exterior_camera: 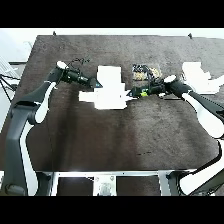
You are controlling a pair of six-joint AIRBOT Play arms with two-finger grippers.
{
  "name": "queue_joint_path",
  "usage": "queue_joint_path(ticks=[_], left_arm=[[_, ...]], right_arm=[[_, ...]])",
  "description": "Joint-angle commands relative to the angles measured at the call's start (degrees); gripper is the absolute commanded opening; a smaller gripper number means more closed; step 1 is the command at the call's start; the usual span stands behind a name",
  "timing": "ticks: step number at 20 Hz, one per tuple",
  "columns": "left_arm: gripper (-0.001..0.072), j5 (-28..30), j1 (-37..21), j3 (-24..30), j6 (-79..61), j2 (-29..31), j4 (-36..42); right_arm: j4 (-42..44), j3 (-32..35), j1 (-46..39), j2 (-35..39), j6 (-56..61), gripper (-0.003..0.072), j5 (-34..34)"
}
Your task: Fold the box and place the chain.
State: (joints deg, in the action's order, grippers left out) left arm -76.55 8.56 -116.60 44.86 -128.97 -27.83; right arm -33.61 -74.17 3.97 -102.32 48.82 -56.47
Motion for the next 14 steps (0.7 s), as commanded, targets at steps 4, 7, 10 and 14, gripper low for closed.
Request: queue_joint_path(ticks=[4,7,10,14], left_arm=[[0.0020,-0.4,-0.7,0.0,-5.4,0.0,1.8],[0.0018,-1.7,-0.7,0.0,-15.3,0.0,2.8],[0.0016,-3.7,-0.7,0.1,-27.2,0.0,4.7],[0.0015,-4.4,-0.7,2.6,-38.9,0.0,9.0]], right_arm=[[0.1,0.0,-0.1,0.1,0.0,0.0165,-0.2],[0.1,0.0,-2.3,1.1,0.0,0.0289,-3.3],[0.4,0.0,-7.1,3.4,0.0,0.0289,-7.3],[1.7,0.0,-12.7,5.9,0.0,0.0288,-9.7]])
